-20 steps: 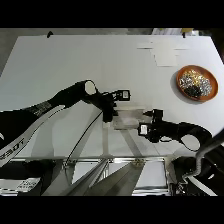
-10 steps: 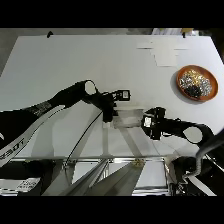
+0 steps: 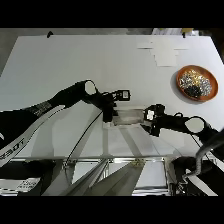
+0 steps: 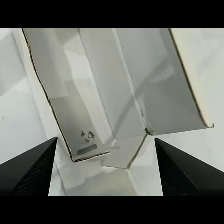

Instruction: Fold the box and place the chain.

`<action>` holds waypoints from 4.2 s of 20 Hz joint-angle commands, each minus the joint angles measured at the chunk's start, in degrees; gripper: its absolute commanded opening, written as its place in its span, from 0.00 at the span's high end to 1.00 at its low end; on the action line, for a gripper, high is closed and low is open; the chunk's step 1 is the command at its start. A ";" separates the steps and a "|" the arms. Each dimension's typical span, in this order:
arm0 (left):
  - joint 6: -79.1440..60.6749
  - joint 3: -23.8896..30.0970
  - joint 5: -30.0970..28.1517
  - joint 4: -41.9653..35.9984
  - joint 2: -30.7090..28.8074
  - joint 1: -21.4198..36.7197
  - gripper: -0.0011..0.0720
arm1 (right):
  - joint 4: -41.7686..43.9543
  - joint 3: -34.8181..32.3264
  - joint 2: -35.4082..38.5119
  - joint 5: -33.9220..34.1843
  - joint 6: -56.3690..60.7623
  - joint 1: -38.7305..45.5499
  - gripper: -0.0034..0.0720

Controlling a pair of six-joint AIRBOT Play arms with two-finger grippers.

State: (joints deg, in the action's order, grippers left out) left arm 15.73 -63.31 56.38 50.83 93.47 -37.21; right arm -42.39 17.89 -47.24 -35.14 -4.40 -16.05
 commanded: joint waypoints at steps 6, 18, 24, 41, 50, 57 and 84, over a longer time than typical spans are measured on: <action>-0.02 0.00 -0.02 0.02 0.02 -0.02 0.97 | 7.10 1.27 -7.93 -7.30 -13.00 5.42 0.09; -0.02 0.00 -0.02 0.02 0.02 -0.02 0.97 | 11.43 7.23 -21.97 -12.55 -17.11 6.51 0.09; -0.02 0.00 -0.02 0.02 0.02 -0.02 0.97 | 12.09 7.23 -22.25 -13.66 -20.85 8.74 0.09; -0.02 0.00 -0.02 0.00 0.02 -0.02 0.97 | 12.66 9.62 -26.58 -14.12 -23.10 8.13 0.17; -0.02 0.00 -0.02 0.00 0.02 -0.02 0.97 | 11.08 9.60 -26.93 -13.66 -22.77 8.15 0.28; -0.02 0.00 -0.02 0.02 0.02 -0.02 0.97 | 9.66 9.60 -27.85 -13.49 -22.49 8.15 0.35; -0.02 0.00 -0.02 0.00 0.02 -0.02 0.97 | 9.42 9.60 -27.82 -13.57 -22.49 8.15 0.36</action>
State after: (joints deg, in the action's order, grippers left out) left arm 15.70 -63.31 56.38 50.83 93.47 -37.21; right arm -32.99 27.53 -75.07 -48.66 -26.87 -7.86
